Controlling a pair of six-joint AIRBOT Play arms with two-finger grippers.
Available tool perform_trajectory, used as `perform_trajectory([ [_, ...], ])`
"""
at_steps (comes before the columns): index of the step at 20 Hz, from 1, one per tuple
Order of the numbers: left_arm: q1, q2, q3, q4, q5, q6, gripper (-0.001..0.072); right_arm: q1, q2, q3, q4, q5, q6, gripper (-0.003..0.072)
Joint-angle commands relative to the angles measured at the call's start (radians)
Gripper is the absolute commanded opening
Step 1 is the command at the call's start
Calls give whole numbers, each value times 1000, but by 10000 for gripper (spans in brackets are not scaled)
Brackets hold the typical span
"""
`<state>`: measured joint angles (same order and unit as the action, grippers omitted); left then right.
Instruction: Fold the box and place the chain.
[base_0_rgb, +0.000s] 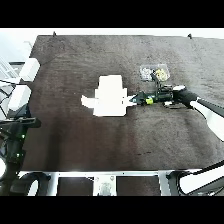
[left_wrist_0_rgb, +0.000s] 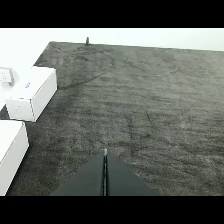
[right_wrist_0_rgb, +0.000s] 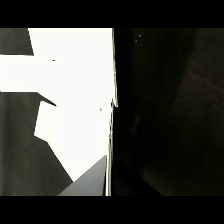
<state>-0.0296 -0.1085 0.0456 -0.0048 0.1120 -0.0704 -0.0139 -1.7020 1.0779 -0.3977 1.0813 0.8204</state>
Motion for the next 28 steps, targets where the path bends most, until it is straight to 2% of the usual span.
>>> perform_trajectory([
  [1,0,0,0,0,0,0,22,33,1,-2,13,-92,1,6],
  [8,0,0,7,0,1,0,22,46,1,5,13,-135,-103,7],
  [16,0,0,7,0,-7,-7,23,98,1,10,43,-195,-127,7],
  [17,0,0,7,1,-32,-6,91,113,1,10,43,-222,-138,7],
  [18,0,0,11,11,-60,2,456,122,1,10,42,-231,-142,7],
  [19,0,0,11,15,-73,1,634,127,1,10,43,-231,-141,7],
  [24,0,-33,38,16,-87,0,627,126,6,10,43,-233,-141,6],
  [26,0,-128,88,17,-96,1,627,126,7,10,43,-233,-141,7],
  [28,0,-283,166,17,-109,0,628,126,7,10,43,-233,-141,7],
])
